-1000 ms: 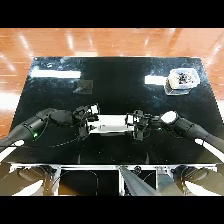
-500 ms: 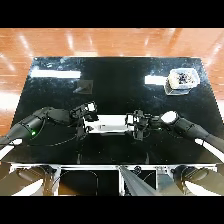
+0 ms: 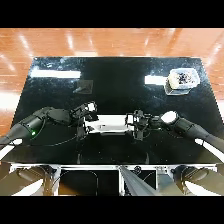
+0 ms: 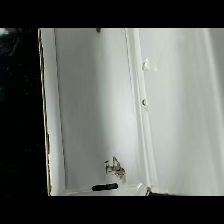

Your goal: Fold the box and place the chain.

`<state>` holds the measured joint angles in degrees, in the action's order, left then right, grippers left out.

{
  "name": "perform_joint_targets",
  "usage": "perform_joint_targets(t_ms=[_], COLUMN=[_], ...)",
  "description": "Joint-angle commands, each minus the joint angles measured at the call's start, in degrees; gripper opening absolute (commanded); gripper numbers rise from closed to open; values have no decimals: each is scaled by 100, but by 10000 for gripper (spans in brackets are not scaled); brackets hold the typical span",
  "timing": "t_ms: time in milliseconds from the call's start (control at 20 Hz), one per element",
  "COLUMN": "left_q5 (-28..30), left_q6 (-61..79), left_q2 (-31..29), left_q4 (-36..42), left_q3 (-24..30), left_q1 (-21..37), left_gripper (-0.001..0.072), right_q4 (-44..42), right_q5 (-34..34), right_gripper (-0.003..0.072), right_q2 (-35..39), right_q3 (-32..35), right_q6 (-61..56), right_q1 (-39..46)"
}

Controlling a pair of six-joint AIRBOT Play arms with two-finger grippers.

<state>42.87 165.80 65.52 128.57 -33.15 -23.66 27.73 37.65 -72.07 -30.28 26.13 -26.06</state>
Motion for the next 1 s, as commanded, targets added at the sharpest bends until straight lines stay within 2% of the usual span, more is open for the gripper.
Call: perform_joint_targets(t_ms=[0,250,500,600,950], left_q5=[-63,-608,-509,-339,-122], left_q6=[319,374,315,256,-125], left_q2=[15,118,166,166,166], left_q4=[-15,-15,74,118,118], left_q3=[2,0,0,-2,-4], left_q1=[-190,-503,-557,-557,-557], left_gripper=[622,622,597,545,545], right_q4=[-2,-2,-2,-2,-2], right_q5=[-4,-4,-4,-7,-7], right_gripper=[556,557,556,556,556], right_q2=[0,0,0,0,0], right_q3=[0,0,0,0,0], right_q6=[-2,-4,-4,-2,-4], right_q1=[-2,-2,-2,-2,-2])
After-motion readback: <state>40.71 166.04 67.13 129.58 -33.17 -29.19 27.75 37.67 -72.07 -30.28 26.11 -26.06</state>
